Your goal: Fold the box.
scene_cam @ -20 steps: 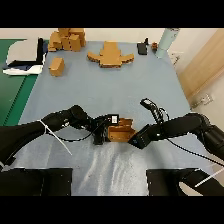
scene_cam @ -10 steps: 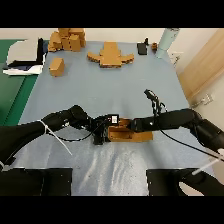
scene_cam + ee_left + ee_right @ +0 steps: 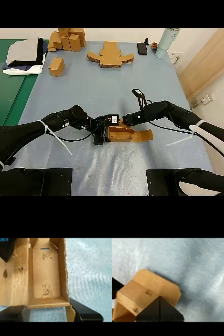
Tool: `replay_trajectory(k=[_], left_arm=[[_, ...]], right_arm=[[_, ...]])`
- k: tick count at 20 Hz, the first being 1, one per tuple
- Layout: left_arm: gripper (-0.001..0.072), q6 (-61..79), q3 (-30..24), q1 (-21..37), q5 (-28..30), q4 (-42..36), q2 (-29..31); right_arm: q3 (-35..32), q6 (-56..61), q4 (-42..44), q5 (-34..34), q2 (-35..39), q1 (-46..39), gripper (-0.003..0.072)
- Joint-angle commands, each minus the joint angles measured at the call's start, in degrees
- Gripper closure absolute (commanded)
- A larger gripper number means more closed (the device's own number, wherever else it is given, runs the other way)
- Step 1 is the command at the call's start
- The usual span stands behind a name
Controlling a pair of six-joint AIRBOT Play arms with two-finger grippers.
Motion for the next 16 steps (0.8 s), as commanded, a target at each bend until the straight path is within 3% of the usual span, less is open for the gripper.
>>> replay_trajectory(k=[1, 13, 16], left_arm=[[0.0252, 0.04, 0.02, -0.02, -0.02, 0.04, 0.00], [0.0252, 0.04, 0.02, -0.02, -0.02, 0.04, 0.00], [0.0252, 0.04, 0.02, -0.02, -0.02, 0.04, 0.00]], right_arm=[[0.59, -2.75, -0.22, 2.58, -2.43, 0.07, 0.0682], [0.72, -5.79, -0.94, 3.87, -0.92, 4.07, 0.0683], [0.74, -5.70, -5.29, 5.20, 3.89, 3.41, 0.0683]])
